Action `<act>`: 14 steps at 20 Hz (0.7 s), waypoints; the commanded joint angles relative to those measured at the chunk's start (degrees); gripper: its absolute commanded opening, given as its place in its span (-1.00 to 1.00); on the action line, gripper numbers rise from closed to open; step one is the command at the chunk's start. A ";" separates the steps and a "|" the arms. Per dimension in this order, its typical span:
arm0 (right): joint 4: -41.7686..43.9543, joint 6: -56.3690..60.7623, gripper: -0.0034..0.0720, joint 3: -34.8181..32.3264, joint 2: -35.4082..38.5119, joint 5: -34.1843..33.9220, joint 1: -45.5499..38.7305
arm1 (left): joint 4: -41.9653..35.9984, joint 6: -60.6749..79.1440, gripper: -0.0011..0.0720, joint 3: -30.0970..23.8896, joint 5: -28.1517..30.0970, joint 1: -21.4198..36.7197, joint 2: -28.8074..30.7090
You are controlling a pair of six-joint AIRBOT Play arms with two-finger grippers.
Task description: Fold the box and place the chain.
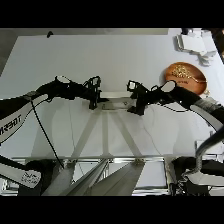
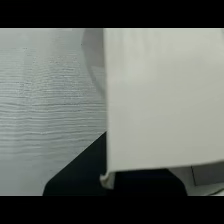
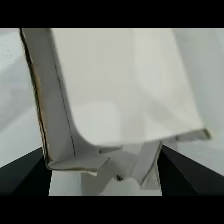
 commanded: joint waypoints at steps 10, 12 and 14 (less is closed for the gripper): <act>13.46 -14.05 0.83 0.02 -8.17 8.17 -3.41 | 0.00 -0.02 -0.95 -0.02 0.04 -0.02 -0.02; 14.38 -14.01 0.83 0.09 -8.76 8.11 -3.15 | 0.00 -0.02 -0.95 -0.02 0.04 -0.02 -0.02; 14.38 -13.97 0.83 0.09 -8.76 7.74 -3.04 | 0.00 -0.02 -0.95 -0.02 0.04 -0.02 -0.02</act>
